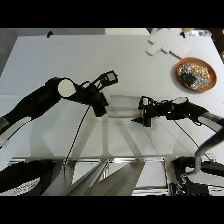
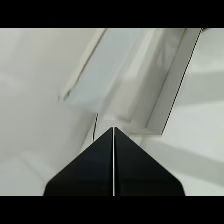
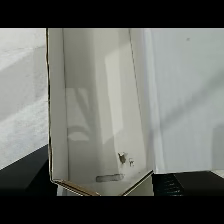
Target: Fold the box and place the chain.
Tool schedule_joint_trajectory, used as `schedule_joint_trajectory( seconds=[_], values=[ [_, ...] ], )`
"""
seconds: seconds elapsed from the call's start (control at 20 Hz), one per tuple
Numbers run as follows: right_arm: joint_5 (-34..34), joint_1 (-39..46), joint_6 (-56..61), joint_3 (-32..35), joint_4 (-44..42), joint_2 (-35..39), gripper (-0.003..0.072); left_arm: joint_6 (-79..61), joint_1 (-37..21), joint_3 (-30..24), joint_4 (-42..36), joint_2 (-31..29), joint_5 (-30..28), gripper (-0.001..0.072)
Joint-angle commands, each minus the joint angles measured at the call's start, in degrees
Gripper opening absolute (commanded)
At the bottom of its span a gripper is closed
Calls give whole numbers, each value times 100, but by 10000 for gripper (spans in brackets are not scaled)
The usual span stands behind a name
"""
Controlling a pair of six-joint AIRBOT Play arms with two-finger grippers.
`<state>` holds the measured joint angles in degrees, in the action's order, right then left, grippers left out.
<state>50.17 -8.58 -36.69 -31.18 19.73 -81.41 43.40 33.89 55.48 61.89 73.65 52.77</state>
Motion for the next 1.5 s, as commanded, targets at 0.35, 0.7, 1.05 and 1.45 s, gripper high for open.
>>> schedule_joint_trajectory(
  seconds=[0.35,0.7,1.05,1.45],
  values=[
    [4,-4,4,-2,-4,4,460,-3158,-293,-732,-319,490,-267,115],
    [4,-4,2,-2,-4,4,460,-4264,-363,-732,-557,636,-1027,299],
    [4,-2,4,-2,-4,4,460,-5112,-378,-730,-979,831,-1001,285],
    [4,-2,4,0,-4,4,460,-5112,-269,-730,-1220,831,-741,267]
  ],
)
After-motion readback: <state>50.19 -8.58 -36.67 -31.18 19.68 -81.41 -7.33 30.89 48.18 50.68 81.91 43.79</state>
